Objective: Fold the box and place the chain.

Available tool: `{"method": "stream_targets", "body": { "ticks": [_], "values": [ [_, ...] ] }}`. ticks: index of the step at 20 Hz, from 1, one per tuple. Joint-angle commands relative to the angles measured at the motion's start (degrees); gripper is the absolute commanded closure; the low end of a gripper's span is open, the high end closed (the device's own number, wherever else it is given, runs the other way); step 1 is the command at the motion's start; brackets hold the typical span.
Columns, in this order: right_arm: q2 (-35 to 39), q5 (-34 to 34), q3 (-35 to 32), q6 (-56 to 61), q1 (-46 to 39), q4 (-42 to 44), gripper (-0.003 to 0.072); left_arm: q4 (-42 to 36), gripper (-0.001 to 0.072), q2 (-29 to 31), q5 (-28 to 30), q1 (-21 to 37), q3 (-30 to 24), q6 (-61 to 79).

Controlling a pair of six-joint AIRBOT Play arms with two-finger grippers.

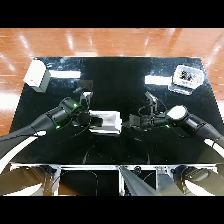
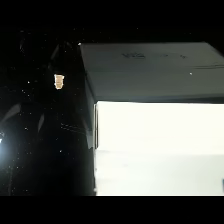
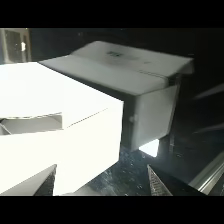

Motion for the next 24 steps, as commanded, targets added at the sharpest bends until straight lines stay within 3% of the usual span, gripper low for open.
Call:
{"method": "stream_targets", "body": {
  "ticks": [1, 8, 12, 15, 20, 24],
  "values": [
    [0.02, -2.99, 0.35, -0.39, 3.21, 0.44, -0.0034, -0.02, 0.0690, -0.02, -0.02, -0.04, -0.02, 0.02],
    [-0.11, -5.27, 5.66, 7.32, 7.19, -3.02, -0.0034, -0.04, 0.0690, -0.02, -0.02, -0.04, -0.02, 0.02],
    [-0.13, -5.09, 9.66, 28.41, 11.41, -23.82, -0.0034, -0.02, 0.0690, -0.02, -0.13, -0.04, -0.02, 0.02],
    [-1.11, -3.52, 13.18, 39.93, 15.10, -34.75, -0.0034, -0.02, 0.0690, -0.02, -0.70, -0.04, -0.02, 0.02],
    [-6.88, -0.22, 19.41, 51.60, 22.14, -46.93, -0.0034, -0.02, 0.0690, -0.02, -1.31, -0.04, -0.02, 0.02],
    [-7.91, 1.51, 20.39, 62.38, 26.58, -57.55, -0.0034, -0.02, 0.0690, -0.02, -1.33, -0.04, -0.02, 0.02]
  ]
}}
